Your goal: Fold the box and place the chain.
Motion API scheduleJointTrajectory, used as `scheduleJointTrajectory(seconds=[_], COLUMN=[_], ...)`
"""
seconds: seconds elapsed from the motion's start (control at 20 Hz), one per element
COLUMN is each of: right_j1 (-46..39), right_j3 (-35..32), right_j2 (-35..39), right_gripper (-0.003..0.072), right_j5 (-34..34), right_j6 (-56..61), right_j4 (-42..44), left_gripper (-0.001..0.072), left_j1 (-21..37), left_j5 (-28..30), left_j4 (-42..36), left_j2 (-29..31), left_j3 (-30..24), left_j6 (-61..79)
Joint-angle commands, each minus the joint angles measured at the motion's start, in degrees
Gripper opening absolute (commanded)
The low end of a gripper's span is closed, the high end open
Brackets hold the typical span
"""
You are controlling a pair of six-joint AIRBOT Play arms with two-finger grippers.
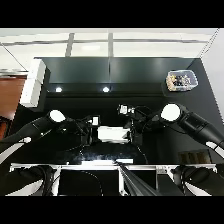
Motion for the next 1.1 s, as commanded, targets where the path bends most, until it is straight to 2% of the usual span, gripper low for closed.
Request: scheduleJointTrajectory(seconds=[0.0,0.05,0.75,0.85,1.05], right_j1=[0.8,0.8,0.8,0.8,0.8], right_j3=[0.0,0.0,0.0,0.0,0.0], right_j2=[0.0,0.0,-0.2,-0.2,-0.2], right_gripper=[0.0281,0.0238,0.0241,0.027,0.0271], right_j5=[-1.5,-1.6,-0.5,-0.3,1.0], right_j6=[-0.4,-0.4,-0.2,-0.2,-0.2], right_j4=[-1.1,-1.1,-2.6,-3.4,-4.0], left_gripper=[0.0499,0.0499,0.0499,0.0499,0.0499], left_j1=[0.0,0.0,-0.1,0.0,0.0], left_j5=[0.0,0.0,0.0,0.0,0.0], left_j4=[0.0,0.0,0.0,0.0,0.0], left_j2=[0.0,0.0,0.0,0.0,0.0], left_j3=[0.0,0.0,0.0,0.0,0.0], left_j6=[0.0,0.0,0.0,0.0,0.0])
